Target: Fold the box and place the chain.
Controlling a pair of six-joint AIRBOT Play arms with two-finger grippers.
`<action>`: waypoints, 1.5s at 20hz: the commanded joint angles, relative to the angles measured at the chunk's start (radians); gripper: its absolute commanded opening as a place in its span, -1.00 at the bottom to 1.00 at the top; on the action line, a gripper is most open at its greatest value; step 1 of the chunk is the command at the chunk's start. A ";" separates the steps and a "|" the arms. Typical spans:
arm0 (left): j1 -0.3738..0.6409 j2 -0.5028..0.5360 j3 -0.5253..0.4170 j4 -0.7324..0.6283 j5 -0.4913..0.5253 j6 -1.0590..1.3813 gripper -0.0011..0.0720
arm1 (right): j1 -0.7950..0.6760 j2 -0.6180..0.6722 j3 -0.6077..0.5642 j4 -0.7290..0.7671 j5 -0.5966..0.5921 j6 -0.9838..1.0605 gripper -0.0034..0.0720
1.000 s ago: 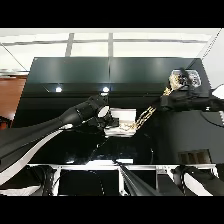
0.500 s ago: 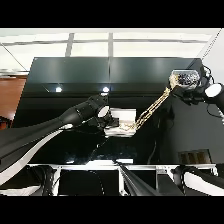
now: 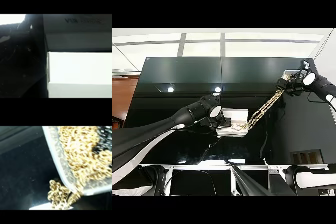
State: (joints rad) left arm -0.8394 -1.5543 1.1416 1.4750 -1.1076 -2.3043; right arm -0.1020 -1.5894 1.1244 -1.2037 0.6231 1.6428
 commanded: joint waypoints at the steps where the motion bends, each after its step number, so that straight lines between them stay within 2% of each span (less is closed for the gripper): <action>1: 0.000 0.000 0.000 0.000 0.000 0.000 -0.89 | 0.006 -0.029 0.023 -0.005 0.023 0.004 0.09; 2: 0.000 0.000 0.000 0.000 0.000 0.000 -0.89 | 0.004 -0.029 0.024 -0.004 0.041 0.004 -0.60; 3: 0.000 0.000 0.000 0.000 0.000 0.000 -0.89 | 0.002 -0.028 0.032 -0.002 0.074 0.004 -0.87; 7: 0.000 0.000 0.000 0.000 0.000 0.000 -0.89 | 0.002 0.043 0.076 -0.029 0.223 -0.067 -0.88; 14: 0.000 0.000 0.000 0.000 0.000 0.000 -0.89 | 0.002 0.432 0.079 -0.026 0.371 -0.199 -0.88; 18: 0.000 0.000 0.000 0.001 0.003 0.000 -0.89 | 0.002 0.567 0.171 0.089 0.524 -0.239 -0.88; 21: 0.000 0.000 0.000 0.001 0.005 0.000 -0.89 | 0.002 0.612 0.262 0.254 0.653 -0.292 -0.88; 25: 0.000 0.000 0.000 0.001 0.003 0.000 -0.89 | 0.026 0.631 0.264 0.473 0.849 -0.363 -0.88; 30: 0.000 0.000 0.000 0.001 0.003 0.000 -0.89 | 0.206 0.626 0.138 0.548 0.815 -0.391 -0.88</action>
State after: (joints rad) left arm -0.8394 -1.5539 1.1416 1.4754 -1.1053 -2.3043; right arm 0.0216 -0.9653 1.3228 -0.7410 1.4220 1.2812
